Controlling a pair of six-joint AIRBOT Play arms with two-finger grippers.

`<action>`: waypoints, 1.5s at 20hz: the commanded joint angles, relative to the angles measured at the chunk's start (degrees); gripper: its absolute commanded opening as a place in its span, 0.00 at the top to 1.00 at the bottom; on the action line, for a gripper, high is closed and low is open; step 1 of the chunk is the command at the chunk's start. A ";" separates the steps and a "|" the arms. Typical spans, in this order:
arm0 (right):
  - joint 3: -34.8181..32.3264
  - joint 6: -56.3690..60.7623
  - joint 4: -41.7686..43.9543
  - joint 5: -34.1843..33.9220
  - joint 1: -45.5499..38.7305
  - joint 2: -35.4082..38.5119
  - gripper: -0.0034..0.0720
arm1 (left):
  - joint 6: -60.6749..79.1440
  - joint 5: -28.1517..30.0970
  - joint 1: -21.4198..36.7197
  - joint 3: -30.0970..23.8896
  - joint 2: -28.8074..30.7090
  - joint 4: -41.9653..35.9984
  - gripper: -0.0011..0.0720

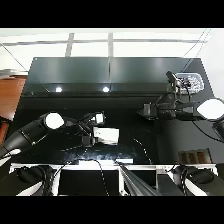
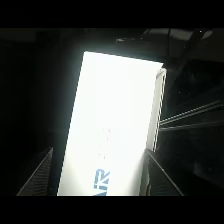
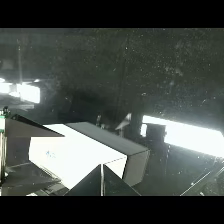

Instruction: Fold the box and place the chain.

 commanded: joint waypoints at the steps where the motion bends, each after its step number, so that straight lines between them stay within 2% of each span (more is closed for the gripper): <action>1: 0.04 1.31 -0.33 -0.26 -0.02 0.02 0.93 | 5.42 -2.21 1.55 -0.72 0.09 -3.93 0.02; 3: 0.04 1.86 -0.68 -0.31 -0.02 0.02 0.93 | 7.02 -2.75 1.53 -0.72 0.09 -6.84 0.02; 10: 0.04 1.84 -0.83 -0.39 -0.02 0.02 0.93 | 12.92 -2.27 1.53 -1.60 0.02 -6.40 0.02; 15: 0.04 1.84 -0.94 -0.48 -0.02 0.02 0.93 | 13.97 -0.72 1.51 -3.41 0.00 -8.37 0.02; 25: 0.04 1.86 -0.92 -0.66 -0.02 0.02 0.93 | 13.97 1.60 1.53 -3.41 0.00 -9.99 0.02; 30: 0.04 1.86 -0.92 -0.63 -0.02 0.02 0.93 | 13.97 0.66 1.53 -3.45 0.00 -9.73 0.02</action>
